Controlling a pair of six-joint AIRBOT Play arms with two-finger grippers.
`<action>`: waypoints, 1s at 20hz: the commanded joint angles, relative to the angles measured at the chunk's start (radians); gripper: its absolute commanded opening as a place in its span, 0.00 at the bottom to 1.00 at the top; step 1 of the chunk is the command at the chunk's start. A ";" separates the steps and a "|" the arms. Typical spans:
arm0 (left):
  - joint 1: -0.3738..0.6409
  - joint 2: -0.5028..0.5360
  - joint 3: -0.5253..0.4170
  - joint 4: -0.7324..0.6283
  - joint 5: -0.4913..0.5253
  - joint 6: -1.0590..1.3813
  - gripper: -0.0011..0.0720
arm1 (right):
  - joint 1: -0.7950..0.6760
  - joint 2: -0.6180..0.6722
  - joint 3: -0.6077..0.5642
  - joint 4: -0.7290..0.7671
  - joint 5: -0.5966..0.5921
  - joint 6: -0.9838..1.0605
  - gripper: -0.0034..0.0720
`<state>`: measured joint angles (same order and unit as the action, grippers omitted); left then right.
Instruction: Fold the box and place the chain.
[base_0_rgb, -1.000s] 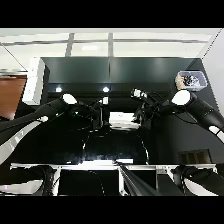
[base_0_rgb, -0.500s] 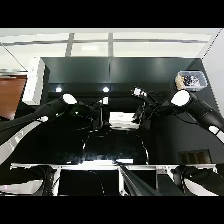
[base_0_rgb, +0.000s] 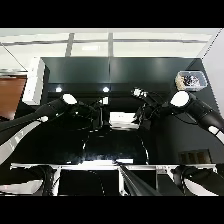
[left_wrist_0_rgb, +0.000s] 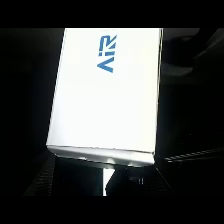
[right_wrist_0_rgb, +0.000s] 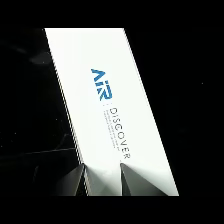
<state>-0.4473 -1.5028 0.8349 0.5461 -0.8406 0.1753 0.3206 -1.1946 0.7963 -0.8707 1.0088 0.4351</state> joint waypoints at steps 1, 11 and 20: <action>0.000 0.000 -0.001 0.000 0.000 0.000 0.68 | -0.001 0.000 -0.003 -0.013 0.000 0.002 0.36; 0.000 0.000 -0.001 0.000 0.000 0.000 0.68 | -0.042 0.141 0.032 0.014 0.122 0.303 0.36; 0.000 0.000 -0.001 0.000 0.000 0.000 0.68 | -0.088 0.142 -0.232 0.505 -0.108 0.623 0.07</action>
<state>-0.4473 -1.5028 0.8345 0.5465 -0.8417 0.1749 0.2375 -1.0512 0.6514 -0.6086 1.0836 0.9119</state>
